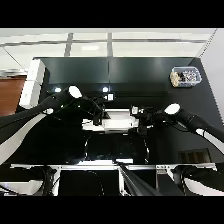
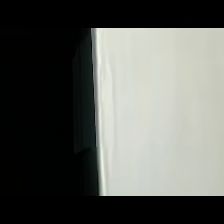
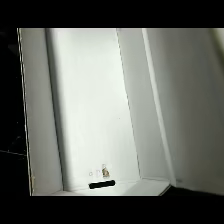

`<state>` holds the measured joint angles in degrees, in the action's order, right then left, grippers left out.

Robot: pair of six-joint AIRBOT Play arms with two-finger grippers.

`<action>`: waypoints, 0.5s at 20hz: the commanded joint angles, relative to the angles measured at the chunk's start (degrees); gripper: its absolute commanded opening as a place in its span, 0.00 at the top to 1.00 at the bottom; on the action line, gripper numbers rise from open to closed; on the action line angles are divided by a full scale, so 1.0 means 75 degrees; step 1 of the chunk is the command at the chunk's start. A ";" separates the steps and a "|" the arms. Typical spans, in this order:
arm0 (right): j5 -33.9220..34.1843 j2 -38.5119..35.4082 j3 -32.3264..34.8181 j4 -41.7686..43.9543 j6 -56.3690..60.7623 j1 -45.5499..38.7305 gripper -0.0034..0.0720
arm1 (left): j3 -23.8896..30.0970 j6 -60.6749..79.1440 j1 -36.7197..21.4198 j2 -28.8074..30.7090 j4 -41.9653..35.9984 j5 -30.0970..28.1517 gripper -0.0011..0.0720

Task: Fold the box and place the chain.

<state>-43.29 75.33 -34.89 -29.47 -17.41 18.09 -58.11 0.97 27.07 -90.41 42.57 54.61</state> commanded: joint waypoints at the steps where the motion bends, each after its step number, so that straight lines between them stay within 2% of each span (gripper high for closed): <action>1: -0.0026 0.0125 -0.0114 -0.0487 0.0329 0.0146 0.04 | -0.0006 0.0003 0.0006 0.0000 0.0006 -0.0003 0.95; 6: 0.0035 0.0181 -0.0172 -0.0513 0.0501 0.0160 0.04 | -0.0006 0.0003 0.0003 0.0000 0.0006 0.0000 0.95; 8: 0.0026 0.0181 -0.0172 -0.0536 0.0501 0.0160 0.24 | -0.0006 0.0003 0.0003 0.0000 0.0006 -0.0003 0.95; 10: 0.0023 0.0181 -0.0172 -0.0568 0.0498 0.0184 0.23 | -0.0006 0.0003 0.0003 0.0000 0.0006 -0.0003 0.95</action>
<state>-43.24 76.60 -36.10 -32.99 -14.02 19.29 -58.11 1.06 27.09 -90.41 42.59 54.65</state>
